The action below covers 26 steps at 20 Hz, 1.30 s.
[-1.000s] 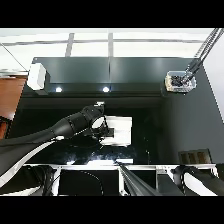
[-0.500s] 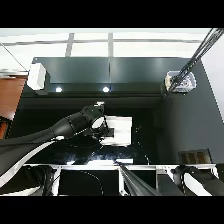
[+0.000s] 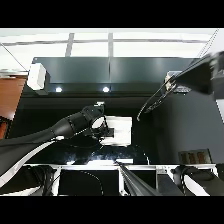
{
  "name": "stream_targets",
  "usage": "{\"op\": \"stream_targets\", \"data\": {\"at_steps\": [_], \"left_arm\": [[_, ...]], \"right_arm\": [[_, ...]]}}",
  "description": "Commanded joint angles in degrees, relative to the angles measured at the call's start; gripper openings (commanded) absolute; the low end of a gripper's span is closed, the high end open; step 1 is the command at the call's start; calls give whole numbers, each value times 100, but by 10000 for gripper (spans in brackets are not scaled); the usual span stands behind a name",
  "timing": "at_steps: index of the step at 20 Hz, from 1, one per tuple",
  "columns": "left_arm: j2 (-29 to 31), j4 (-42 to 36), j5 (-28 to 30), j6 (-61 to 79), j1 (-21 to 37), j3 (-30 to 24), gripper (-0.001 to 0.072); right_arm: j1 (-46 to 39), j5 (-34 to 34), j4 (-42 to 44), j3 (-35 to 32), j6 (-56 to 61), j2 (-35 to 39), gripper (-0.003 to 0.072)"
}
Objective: Fold the box and place the chain.
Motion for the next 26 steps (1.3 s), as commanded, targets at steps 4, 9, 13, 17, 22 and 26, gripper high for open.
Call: {"op": "stream_targets", "data": {"at_steps": [4, 9, 13, 17, 22, 26], "left_arm": [[2, 9, 42, 0, 2, -2, 30], [2, 11, 44, 0, 2, -2, 30], [2, 7, 42, 0, 2, -2, 30], [2, 7, 42, 0, 2, -2, 29], [2, 7, 42, 0, 2, -2, 30], [2, 7, 44, -2, 2, -2, 30]], "right_arm": [[1075, -761, 1043, -1427, -46, 52, 12], [1556, -1366, 1005, -1915, -79, 46, 12], [1690, -1578, 1005, -2518, -157, 46, 12], [1725, -2588, 1084, -3692, -201, 35, 12], [1753, -3176, 1187, -4511, -203, 9, 13], [1808, -3307, 1228, -4603, -201, -142, 15]]}}
